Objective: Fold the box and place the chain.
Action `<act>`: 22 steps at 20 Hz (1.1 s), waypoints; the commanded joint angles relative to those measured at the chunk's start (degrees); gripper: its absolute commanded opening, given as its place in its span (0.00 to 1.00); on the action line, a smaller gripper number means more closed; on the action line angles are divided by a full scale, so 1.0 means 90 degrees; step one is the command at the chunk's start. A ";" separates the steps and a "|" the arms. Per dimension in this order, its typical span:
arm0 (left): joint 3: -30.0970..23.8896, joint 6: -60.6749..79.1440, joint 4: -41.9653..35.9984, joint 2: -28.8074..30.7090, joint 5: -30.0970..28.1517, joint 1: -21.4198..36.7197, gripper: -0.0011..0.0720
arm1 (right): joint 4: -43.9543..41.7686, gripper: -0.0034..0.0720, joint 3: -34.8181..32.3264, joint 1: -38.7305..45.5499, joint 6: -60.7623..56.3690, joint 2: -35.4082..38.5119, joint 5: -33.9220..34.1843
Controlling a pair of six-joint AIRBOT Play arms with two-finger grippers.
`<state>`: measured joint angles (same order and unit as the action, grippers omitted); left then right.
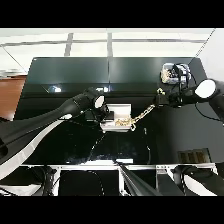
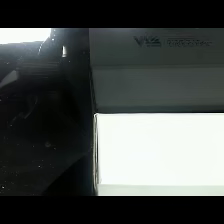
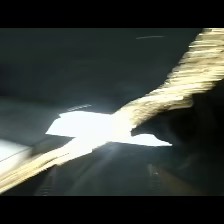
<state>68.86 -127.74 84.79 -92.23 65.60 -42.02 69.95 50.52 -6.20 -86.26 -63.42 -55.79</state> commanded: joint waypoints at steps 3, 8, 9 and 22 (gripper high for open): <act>0.0000 0.0002 0.0000 -0.0002 0.0002 0.0002 0.06 | 0.1530 0.99 -0.0296 -0.0051 -0.1936 -0.1042 0.1603; 0.0000 0.0002 0.0000 -0.0002 0.0005 0.0002 0.06 | 0.3152 0.98 0.0986 -0.0823 -0.4218 -0.2438 0.0828; 0.0000 0.0002 0.0000 -0.0002 0.0002 0.0002 0.06 | 0.3157 0.98 0.1151 -0.0840 -0.4507 -0.2582 0.0738; 0.0000 0.0002 0.0000 -0.0002 0.0000 0.0002 0.06 | 0.2708 0.07 0.1275 -0.0852 -0.5059 -0.2795 0.0330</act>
<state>68.86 -127.72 84.77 -92.23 65.63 -42.02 95.37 61.69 -13.65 -133.47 -88.38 -51.13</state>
